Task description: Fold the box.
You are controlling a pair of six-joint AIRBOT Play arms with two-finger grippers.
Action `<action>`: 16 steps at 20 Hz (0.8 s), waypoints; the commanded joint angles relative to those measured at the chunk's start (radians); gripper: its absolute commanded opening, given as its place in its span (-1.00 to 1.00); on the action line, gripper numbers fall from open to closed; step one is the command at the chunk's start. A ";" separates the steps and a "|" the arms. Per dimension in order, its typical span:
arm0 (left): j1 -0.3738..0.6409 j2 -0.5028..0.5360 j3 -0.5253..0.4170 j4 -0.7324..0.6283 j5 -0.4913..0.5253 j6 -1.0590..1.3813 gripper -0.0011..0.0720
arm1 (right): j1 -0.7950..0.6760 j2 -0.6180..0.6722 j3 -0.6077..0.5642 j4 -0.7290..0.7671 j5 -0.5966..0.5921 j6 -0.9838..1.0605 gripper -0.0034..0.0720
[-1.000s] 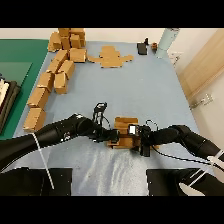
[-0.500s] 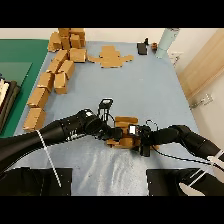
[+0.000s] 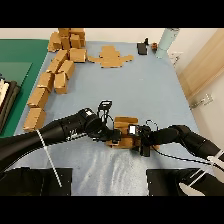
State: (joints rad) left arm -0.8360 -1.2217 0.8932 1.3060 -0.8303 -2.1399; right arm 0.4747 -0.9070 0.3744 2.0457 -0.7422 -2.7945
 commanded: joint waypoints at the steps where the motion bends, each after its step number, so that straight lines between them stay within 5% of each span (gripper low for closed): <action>1: 0.016 0.001 0.001 0.010 -0.016 0.000 0.64 | 0.001 0.000 -0.001 0.000 0.000 0.000 0.57; 16: -0.028 -0.092 0.043 0.018 -0.032 -0.072 0.57 | 0.001 0.000 -0.001 0.000 0.000 0.000 0.57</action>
